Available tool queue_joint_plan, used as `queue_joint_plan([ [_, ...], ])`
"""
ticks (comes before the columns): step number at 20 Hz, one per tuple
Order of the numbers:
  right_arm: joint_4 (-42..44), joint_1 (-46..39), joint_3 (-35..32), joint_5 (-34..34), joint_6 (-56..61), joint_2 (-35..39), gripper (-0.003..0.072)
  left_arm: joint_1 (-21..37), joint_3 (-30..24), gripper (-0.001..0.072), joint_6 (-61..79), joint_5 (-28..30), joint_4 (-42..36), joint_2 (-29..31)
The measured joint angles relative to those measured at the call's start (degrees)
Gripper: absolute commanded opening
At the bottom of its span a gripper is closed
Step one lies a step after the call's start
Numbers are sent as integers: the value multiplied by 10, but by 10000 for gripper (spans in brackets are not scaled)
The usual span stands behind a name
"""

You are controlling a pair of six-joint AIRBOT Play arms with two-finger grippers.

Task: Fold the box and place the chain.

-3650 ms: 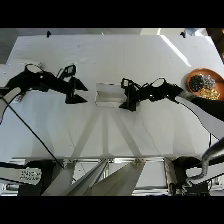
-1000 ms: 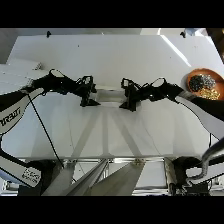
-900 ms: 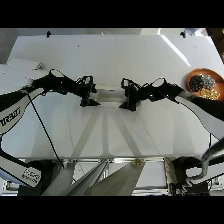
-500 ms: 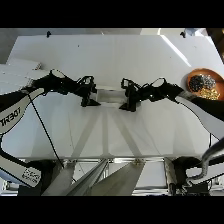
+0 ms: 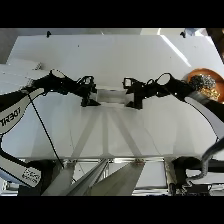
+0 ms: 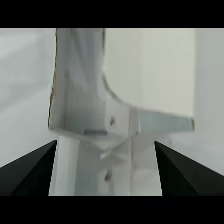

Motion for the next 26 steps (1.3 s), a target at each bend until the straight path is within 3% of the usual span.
queue_joint_plan([
  [3, -74, 0, 0, 31, 61, 53, 477, 0, 0, 496, 0, 0, 0, 0],
  [4, -90, 0, 0, 48, 79, 69, 346, 0, 0, 496, 0, 0, 0, 0],
  [5, -101, 0, 0, 63, 98, 86, 136, 0, 0, 496, 0, 0, 0, 0],
  [6, -105, 0, 0, 80, 114, 100, 16, 0, 0, 496, 0, 0, 0, 0],
  [9, -72, 3, 0, 124, 149, 123, 15, 0, 0, 496, 0, 0, 0, 0],
  [12, -13, 29, 0, 104, 163, 117, 14, 0, 0, 496, 0, 0, 0, 0],
  [22, 243, 87, 0, -256, 173, 10, 12, 0, 0, 496, -2, 0, 0, 0],
  [26, 294, 89, 0, -307, 173, -10, 12, 0, 0, 496, -2, 1, -1, 0],
])
